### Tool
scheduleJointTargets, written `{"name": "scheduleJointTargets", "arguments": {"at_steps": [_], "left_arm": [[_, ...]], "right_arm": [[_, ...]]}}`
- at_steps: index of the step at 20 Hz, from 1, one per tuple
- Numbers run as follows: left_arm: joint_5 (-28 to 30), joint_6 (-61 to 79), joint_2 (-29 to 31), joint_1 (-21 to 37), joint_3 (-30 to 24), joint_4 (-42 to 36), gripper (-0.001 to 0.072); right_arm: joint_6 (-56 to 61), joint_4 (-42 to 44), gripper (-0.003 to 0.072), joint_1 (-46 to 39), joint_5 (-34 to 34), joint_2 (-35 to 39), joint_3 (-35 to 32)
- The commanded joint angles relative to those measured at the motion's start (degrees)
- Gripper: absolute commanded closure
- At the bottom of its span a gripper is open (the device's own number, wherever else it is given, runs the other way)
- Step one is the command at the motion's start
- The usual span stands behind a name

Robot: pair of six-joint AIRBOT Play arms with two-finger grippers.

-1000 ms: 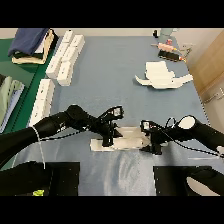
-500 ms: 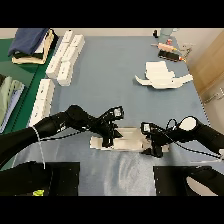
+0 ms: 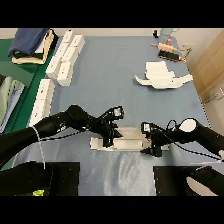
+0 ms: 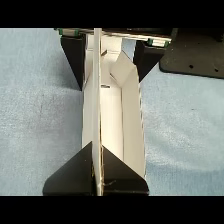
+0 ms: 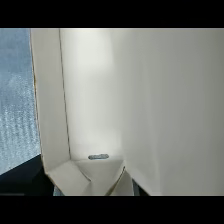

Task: Fold the box.

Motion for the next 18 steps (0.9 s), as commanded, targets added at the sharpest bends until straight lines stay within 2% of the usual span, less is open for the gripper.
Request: {"name": "scheduleJointTargets", "arguments": {"at_steps": [1,3,5,8,9,10,18], "left_arm": [[-0.02,0.00,0.04,0.02,0.04,0.02,0.0693],[-0.02,0.00,0.04,0.02,0.04,0.02,0.0693],[-0.04,0.00,0.04,0.02,0.04,0.02,0.0693],[-0.02,0.00,0.04,0.02,0.04,0.02,0.0693],[-0.02,0.00,0.04,0.02,0.04,0.02,0.0693],[-0.02,0.00,0.04,0.02,0.04,0.02,0.0693],[-0.02,0.00,0.04,0.02,0.04,0.02,0.0693]], "right_arm": [[-0.48,-0.11,-0.0001,0.07,-0.79,-0.04,-0.79],[-0.66,0.13,0.0002,0.07,-1.20,-0.04,-0.79],[-1.53,0.26,0.0042,0.09,-1.31,-0.04,-0.81],[-2.10,0.31,0.0045,0.09,-1.44,-0.04,-0.92],[-2.34,0.31,0.0087,0.09,-1.31,-0.04,-0.92],[-2.49,0.37,0.0169,0.09,-1.03,-0.04,-0.92],[-2.27,0.52,0.0160,0.07,-1.09,0.09,-0.90]]}}
